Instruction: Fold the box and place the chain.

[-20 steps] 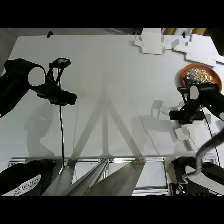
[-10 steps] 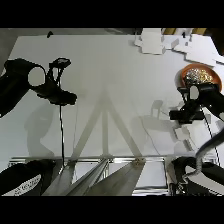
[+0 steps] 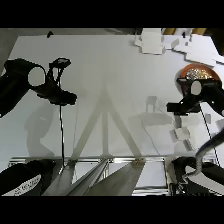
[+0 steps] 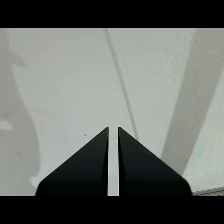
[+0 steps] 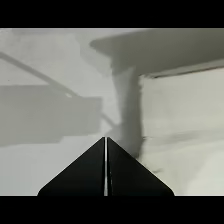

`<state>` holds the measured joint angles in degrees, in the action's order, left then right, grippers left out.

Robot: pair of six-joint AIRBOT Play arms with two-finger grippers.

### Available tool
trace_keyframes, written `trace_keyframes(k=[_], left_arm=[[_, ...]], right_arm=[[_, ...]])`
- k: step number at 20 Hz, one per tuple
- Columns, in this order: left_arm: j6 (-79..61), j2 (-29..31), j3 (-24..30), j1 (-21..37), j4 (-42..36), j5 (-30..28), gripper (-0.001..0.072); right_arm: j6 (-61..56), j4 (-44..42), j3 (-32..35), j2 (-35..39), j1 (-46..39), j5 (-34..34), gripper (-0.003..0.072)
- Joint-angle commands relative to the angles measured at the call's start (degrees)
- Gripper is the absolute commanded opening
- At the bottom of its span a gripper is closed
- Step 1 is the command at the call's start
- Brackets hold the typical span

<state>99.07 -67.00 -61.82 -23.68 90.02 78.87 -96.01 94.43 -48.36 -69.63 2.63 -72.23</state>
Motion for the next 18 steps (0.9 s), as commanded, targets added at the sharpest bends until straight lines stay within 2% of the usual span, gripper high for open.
trace_keyframes(k=[1, 3, 6, 7, 8, 9, 14, 18], left_arm=[[-0.02, 0.04, 0.02, 0.02, 0.0, 0.0, 0.0071], [-0.02, 0.04, 0.02, 0.02, 0.0, 0.0, 0.0071], [-0.02, 0.04, 0.02, 0.02, 0.0, 0.0, 0.0071], [-0.02, 0.04, 0.02, 0.02, 0.0, 0.0, 0.0071], [-0.02, 0.04, 0.02, 0.02, 0.0, 0.0, 0.0071], [-0.02, 0.04, 0.02, 0.02, 0.0, -0.02, 0.0071], [-0.02, 0.04, 0.02, 0.02, 0.0, 0.0, 0.0071], [-0.02, 0.04, 0.02, 0.02, 0.0, 0.0, 0.0071]], right_arm=[[5.51, 16.04, -5.49, 0.0, -0.09, -6.36, 0.0014], [10.47, 25.53, -5.9, -0.02, -2.89, -7.98, 0.0014], [14.1, 26.27, -5.9, -0.02, -13.94, -4.63, 0.0017], [14.08, 26.27, -5.9, -0.02, -18.58, -3.13, 0.0093], [14.45, 26.18, -5.9, -0.02, -22.91, -1.73, 0.0332], [16.28, 25.16, -5.9, -0.02, -27.47, -0.42, 0.0533], [29.35, 13.55, -5.9, -2.49, -43.85, 4.13, 0.0543], [36.26, 10.88, -5.9, -7.19, -46.93, 5.92, 0.0542]])
